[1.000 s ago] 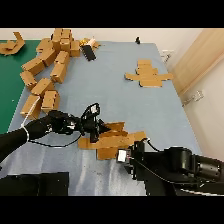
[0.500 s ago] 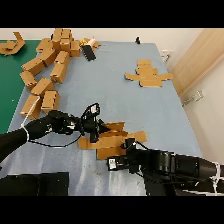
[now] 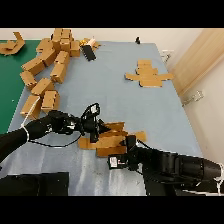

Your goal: Fold the box.

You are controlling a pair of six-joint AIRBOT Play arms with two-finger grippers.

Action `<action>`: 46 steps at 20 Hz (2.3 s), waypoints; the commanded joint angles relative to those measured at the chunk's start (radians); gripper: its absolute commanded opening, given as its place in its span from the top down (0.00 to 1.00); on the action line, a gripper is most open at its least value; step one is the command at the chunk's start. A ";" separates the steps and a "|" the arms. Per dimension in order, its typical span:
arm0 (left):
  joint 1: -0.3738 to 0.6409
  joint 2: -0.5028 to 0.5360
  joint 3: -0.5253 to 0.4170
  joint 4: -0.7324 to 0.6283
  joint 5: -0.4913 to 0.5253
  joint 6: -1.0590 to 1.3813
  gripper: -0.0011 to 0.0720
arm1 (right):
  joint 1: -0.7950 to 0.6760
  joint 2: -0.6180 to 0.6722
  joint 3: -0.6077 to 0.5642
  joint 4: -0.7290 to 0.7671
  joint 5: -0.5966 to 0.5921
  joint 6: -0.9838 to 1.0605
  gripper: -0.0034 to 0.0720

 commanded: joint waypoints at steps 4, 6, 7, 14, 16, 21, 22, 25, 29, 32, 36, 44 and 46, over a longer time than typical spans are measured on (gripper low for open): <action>0.000 -0.001 0.000 0.000 0.000 0.000 0.96 | -0.027 0.036 0.001 -0.226 -0.008 0.324 0.26; 0.000 -0.001 0.000 0.000 0.000 0.000 0.96 | -0.031 0.036 0.001 -0.259 -0.010 0.410 0.26; 0.000 -0.001 0.000 0.000 0.000 0.000 0.96 | -0.032 0.036 0.001 -0.258 -0.012 0.437 0.26; 0.000 -0.001 0.000 0.000 0.000 0.000 0.96 | -0.049 0.035 0.000 -0.239 -0.046 0.457 0.00; 0.000 -0.001 0.000 0.000 0.000 0.000 0.96 | -0.087 0.037 0.000 -0.168 -0.041 0.338 0.00; 0.000 -0.001 0.000 0.000 0.000 0.000 0.96 | -0.331 0.037 0.000 0.233 0.106 -0.189 0.00; 0.000 -0.001 0.000 0.000 0.000 0.000 0.96 | -0.400 0.036 0.001 0.388 0.130 -0.375 0.00; 0.000 -0.001 0.000 0.000 0.000 0.000 0.96 | -0.599 0.033 0.007 0.851 0.095 -0.891 0.00; 0.000 -0.001 0.000 0.000 0.000 0.000 0.96 | -0.724 -0.071 0.078 1.007 -0.028 -1.133 0.00; 0.000 -0.001 0.000 0.000 0.000 0.000 0.97 | -0.737 -0.212 0.150 1.025 -0.120 -1.168 0.00; 0.000 -0.001 0.000 0.000 0.000 0.000 0.96 | -0.736 -0.299 0.174 1.058 -0.151 -1.179 0.00; 0.000 -0.001 0.000 0.000 0.000 0.000 0.97 | -0.735 -0.309 0.174 1.046 -0.145 -1.175 0.00; 0.000 -0.001 0.000 0.000 0.000 0.000 0.96 | -0.735 -0.310 0.174 1.041 -0.150 -1.175 0.00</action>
